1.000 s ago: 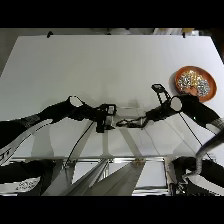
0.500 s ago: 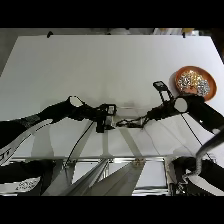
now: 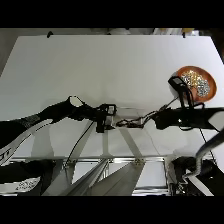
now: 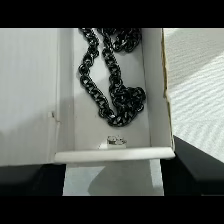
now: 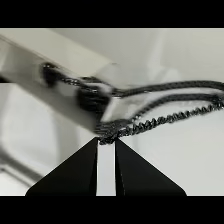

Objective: Fold the box and place the chain.

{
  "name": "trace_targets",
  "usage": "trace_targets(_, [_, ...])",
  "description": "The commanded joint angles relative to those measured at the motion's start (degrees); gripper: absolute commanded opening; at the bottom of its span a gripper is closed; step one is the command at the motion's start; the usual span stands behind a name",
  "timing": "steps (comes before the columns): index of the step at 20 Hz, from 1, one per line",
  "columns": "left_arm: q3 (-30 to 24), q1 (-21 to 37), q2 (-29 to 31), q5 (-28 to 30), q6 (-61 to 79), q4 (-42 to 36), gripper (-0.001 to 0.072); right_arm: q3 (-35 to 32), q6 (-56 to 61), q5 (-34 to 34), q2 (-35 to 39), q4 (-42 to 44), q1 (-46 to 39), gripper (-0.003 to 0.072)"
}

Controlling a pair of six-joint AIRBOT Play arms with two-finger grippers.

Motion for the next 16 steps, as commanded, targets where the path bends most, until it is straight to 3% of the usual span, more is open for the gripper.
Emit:
trace_targets(1, [0.0,0.0,0.0,0.0,0.0,0.0,0.0272,0.0,-4.7,0.4,4.9,13.3,0.0,0.001])
trace_targets(8, [0.0,0.0,0.0,0.0,0.0,0.0,0.0272,0.0,-14.4,-9.4,3.8,26.4,0.5,0.001])
trace_targets(11, [0.0,0.0,0.0,0.0,0.0,0.0,0.0272,0.0,-16.3,-10.4,-0.8,24.6,6.0,0.001])
trace_targets(16, [0.0,0.0,0.0,0.0,0.0,0.0,0.0272,0.0,-13.7,-13.1,-13.4,13.5,12.4,0.004])
